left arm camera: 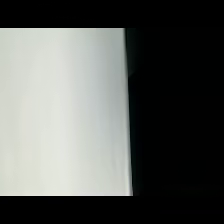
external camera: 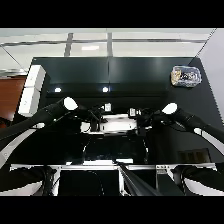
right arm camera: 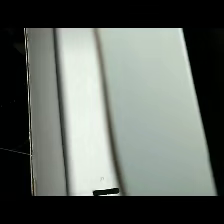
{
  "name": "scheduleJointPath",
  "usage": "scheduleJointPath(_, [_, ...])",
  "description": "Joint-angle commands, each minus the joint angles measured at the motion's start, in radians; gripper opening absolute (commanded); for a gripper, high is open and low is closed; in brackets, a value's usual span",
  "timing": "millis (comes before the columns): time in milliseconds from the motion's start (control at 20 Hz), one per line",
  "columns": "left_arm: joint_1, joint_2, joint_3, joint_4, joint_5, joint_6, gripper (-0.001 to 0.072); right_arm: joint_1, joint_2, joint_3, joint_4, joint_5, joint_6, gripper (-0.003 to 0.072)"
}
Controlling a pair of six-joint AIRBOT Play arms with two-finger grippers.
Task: Fold the box and place the chain.
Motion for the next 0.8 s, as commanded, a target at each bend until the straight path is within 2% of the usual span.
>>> scheduleJointPath(0, [-0.001,0.000,0.000,0.000,0.000,0.000,0.0029,0.015,-0.003,0.000,-0.045,-0.027,0.051,0.0703])
scheduleJointPath(750, [-0.001,0.000,0.000,0.000,0.000,0.000,0.0029,0.016,-0.003,0.000,-0.081,-0.036,0.104,0.0703])
